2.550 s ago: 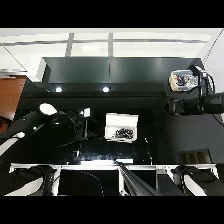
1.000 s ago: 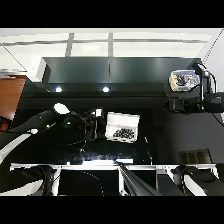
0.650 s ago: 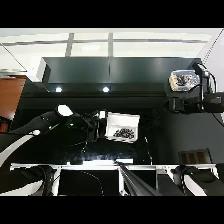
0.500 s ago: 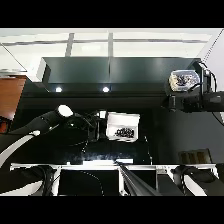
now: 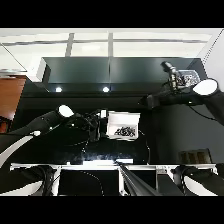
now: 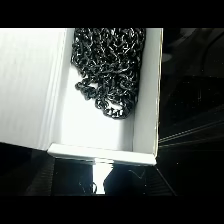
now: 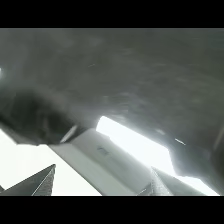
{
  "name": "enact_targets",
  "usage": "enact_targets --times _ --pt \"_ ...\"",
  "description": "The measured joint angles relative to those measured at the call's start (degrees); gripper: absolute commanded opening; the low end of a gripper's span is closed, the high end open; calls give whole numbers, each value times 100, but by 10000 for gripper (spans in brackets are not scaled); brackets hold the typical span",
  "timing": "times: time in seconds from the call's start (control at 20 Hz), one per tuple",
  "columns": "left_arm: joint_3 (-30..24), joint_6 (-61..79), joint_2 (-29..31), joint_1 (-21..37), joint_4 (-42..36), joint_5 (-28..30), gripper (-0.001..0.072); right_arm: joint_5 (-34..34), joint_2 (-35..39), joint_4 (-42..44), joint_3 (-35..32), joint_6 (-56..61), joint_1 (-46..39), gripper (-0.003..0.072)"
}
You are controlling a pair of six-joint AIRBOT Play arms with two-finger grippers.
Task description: Fold the box and place the chain.
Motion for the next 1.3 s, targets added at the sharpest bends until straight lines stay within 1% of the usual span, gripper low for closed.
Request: enact_targets --times 0.2,0.35,0.45,0.6,0.85,0.9,0.95,1.0,1.05,1.1,1.2,1.25,1.3 --pt "0 -2 0 0 4 2 490 455 -247 120 2 -1115 422 704" --pt "0 -2 0 0 9 2 490 933 -205 28 55 -1471 564 703" --pt "0 -2 0 0 13 2 489 1104 -94 -120 61 -1655 645 703" --pt "0 -2 0 0 15 2 490 1121 -11 -472 -37 -1934 833 703" --pt "0 -4 0 0 17 0 490 776 33 -822 -269 -2227 1276 696" --pt "0 -4 0 0 17 0 489 708 35 -896 -286 -2253 1355 641" --pt "0 -4 0 0 17 0 489 645 35 -957 -299 -2273 1425 631" --pt "0 -4 0 0 17 0 490 588 42 -988 -310 -2288 1478 593" --pt "0 -4 0 0 17 0 490 551 42 -1021 -317 -2302 1517 591" --pt "0 -7 0 0 17 0 490 520 48 -1032 -323 -2308 1539 536" --pt "0 -7 0 0 17 -2 490 503 79 -1045 -328 -2315 1572 513" --pt "0 -7 0 0 17 0 490 501 107 -1051 -328 -2330 1585 348" --pt "0 -7 0 0 17 -2 490 511 136 -1049 -328 -2328 1591 334"
